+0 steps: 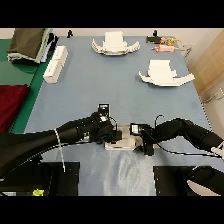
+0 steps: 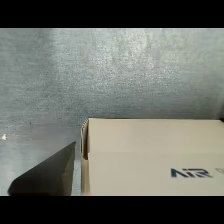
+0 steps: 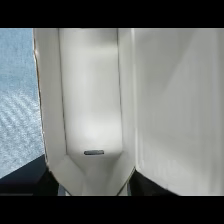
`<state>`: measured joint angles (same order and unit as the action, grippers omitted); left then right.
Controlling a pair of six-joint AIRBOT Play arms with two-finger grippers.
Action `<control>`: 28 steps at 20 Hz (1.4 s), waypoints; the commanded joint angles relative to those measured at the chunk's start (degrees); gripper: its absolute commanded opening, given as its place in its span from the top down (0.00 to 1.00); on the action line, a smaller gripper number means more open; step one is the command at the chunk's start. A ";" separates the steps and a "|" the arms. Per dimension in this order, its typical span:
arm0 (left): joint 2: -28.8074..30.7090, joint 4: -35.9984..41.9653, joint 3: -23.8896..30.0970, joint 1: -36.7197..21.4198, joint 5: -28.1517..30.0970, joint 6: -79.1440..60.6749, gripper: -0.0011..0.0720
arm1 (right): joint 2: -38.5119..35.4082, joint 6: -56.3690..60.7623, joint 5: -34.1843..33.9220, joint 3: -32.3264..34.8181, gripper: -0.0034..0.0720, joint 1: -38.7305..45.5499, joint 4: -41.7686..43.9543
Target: Fold the box.
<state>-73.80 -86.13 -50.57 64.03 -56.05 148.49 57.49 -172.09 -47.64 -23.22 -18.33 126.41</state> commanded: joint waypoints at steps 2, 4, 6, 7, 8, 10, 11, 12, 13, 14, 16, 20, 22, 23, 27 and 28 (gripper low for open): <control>-1.99 -1.11 -0.28 2.21 -1.27 4.39 0.52 | -0.04 0.00 0.00 -0.02 0.29 0.02 0.00; -2.40 -3.65 -0.96 3.08 -2.78 7.13 0.52 | -0.04 0.00 0.00 -0.02 0.29 0.04 0.00; -2.64 -5.68 -1.77 3.82 -3.54 9.40 0.52 | -0.04 0.00 0.02 -0.02 0.29 0.04 0.00; -2.64 -6.36 -2.05 3.87 -3.54 10.01 0.69 | -0.04 0.00 0.00 -0.02 0.29 0.04 0.00; -2.64 -6.58 -2.38 3.96 -3.52 9.97 0.84 | -0.04 0.00 0.00 -0.02 0.29 0.04 0.00; -2.64 -6.82 -2.84 4.24 -3.52 9.81 0.97 | -0.04 0.00 0.00 -0.02 0.29 0.02 0.00; -2.64 -6.73 -2.95 4.39 -3.52 9.88 0.97 | -0.04 0.00 0.02 -0.04 0.29 0.04 0.00; -2.64 -6.78 -3.02 4.57 -3.52 9.90 0.97 | -0.04 0.00 0.00 -0.02 0.29 0.02 0.00; -2.64 -6.71 -3.02 4.59 -3.54 9.92 0.97 | -0.04 0.00 0.00 -0.02 0.29 0.02 0.00; -2.64 -6.73 -3.02 4.59 -3.50 9.90 0.97 | -0.04 0.00 0.02 -0.02 0.29 0.04 0.00; -2.62 -6.73 -3.02 4.59 -3.48 9.79 0.92 | -0.04 0.00 0.00 -0.02 0.29 0.04 0.00; -2.62 -6.78 -3.78 4.57 -4.63 10.03 0.16 | -0.04 0.00 0.00 -0.02 0.29 0.04 0.00; -2.62 -6.82 -3.78 4.57 -4.63 10.03 0.17 | -0.04 0.00 0.00 -0.04 0.29 0.04 0.00; -2.64 -6.97 -3.78 4.57 -4.61 10.03 0.17 | -0.04 0.00 0.00 -0.02 0.29 0.02 0.00; -2.64 -6.93 -3.78 4.57 -4.66 10.05 0.19 | -0.04 0.00 0.00 -0.02 0.29 0.04 0.00; -2.64 -6.95 -3.78 4.57 -4.63 10.10 0.19 | -0.04 0.00 0.00 -0.02 0.29 0.02 0.00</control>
